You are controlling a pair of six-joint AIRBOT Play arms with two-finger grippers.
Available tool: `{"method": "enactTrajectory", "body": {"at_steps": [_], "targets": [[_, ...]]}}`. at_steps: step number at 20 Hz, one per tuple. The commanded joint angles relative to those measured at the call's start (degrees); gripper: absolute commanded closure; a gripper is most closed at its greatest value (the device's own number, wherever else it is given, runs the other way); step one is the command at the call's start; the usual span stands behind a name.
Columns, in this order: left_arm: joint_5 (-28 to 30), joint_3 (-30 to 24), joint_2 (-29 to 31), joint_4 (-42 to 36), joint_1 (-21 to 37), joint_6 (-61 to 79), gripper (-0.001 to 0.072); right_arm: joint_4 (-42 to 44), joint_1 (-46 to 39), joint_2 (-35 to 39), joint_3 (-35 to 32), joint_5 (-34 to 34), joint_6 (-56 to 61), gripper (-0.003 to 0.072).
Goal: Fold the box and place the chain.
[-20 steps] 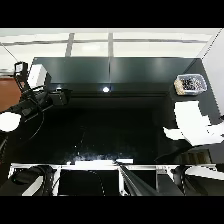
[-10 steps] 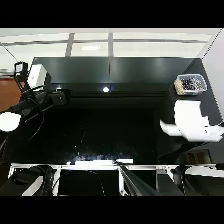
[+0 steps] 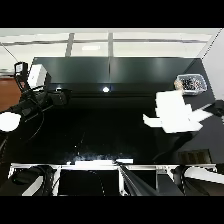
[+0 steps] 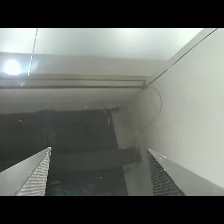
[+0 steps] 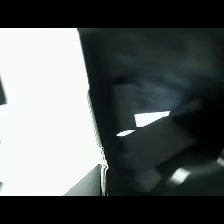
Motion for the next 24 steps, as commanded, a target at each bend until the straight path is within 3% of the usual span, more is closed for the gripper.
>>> {"method": "enactTrajectory", "body": {"at_steps": [1, 4, 7, 10, 12, 15, 19, 20, 24], "targets": [[-2.2, 0.0, -0.1, -0.6, -0.1, 0.0, 0.0012, 11.0, 9.3, 5.2, -7.5, -0.2, 2.1, 0.0669], [-4.5, 0.0, -0.8, -0.5, -1.7, 0.0, 0.0012, 17.2, 19.4, 15.1, -18.9, -10.2, 0.6, 0.067], [-3.0, 0.0, -3.8, -1.1, -4.7, 0.0, 0.0012, 25.7, 29.4, 26.6, -30.7, -26.2, -1.3, 0.067], [-1.4, 0.1, -9.9, -7.7, -6.7, 0.0, 0.0012, 33.7, 39.3, 32.7, -39.3, -38.4, -5.1, 0.067], [-3.2, 0.8, -14.7, -12.4, -5.9, 0.3, 0.0012, 34.1, 44.5, 32.8, -40.8, -40.9, -5.2, 0.067], [-12.0, 4.3, -23.2, -22.5, -2.4, 10.9, 0.0012, 34.3, 49.3, 32.8, -40.8, -42.7, -5.2, 0.067], [-33.3, 9.4, -36.7, -48.0, 6.5, 34.2, 0.0012, 34.3, 50.9, 32.8, -40.8, -42.6, -5.2, 0.067], [-37.0, 10.8, -39.9, -49.0, 7.4, 35.2, 0.0012, 34.3, 50.9, 32.8, -40.8, -42.6, -5.2, 0.067], [-39.0, 15.3, -48.5, -46.8, 4.5, 35.0, 0.0012, 34.3, 50.9, 32.8, -40.8, -42.3, -5.2, 0.067]]}}
